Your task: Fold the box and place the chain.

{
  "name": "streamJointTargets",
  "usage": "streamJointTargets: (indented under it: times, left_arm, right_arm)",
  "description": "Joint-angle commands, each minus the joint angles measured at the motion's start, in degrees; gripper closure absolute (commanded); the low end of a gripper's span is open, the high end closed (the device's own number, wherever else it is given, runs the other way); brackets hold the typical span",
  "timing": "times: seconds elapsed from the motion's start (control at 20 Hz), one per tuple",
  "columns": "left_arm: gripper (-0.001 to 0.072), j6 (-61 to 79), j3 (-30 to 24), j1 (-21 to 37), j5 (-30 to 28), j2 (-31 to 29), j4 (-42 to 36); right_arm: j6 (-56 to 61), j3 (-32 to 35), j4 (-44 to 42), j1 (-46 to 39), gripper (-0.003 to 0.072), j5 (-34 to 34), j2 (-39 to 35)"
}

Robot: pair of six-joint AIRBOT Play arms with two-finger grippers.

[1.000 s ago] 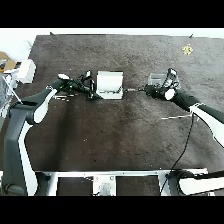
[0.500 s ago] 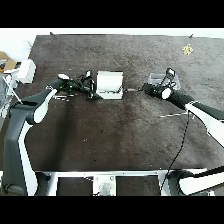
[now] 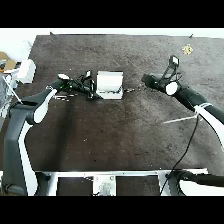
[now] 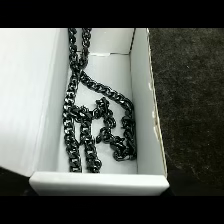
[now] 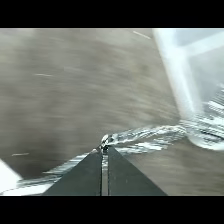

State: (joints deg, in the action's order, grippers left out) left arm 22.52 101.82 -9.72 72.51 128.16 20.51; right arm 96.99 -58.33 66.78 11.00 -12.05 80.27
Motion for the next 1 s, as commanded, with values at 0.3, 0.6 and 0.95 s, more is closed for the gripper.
streamJointTargets:
  times: [0.3, 0.6, 0.95]
  left_arm:
    - [0.0484, 0.0, 0.1, 0.0, 0.0, 0.0, 0.0]
    - [0.0484, 0.0, 0.1, 0.0, 0.0, 0.0, 0.0]
    - [0.0484, 0.0, 0.1, 0.0, 0.0, 0.0, 0.0]
  right_arm:
    - [-6.3, -12.9, 3.9, 17.8, 0.0685, 3.3, -7.7]
    - [-5.9, -11.3, 4.0, 19.3, 0.059, -3.7, 3.0]
    - [-4.5, -7.8, 10.6, 10.9, 0.0311, -16.0, 5.2]
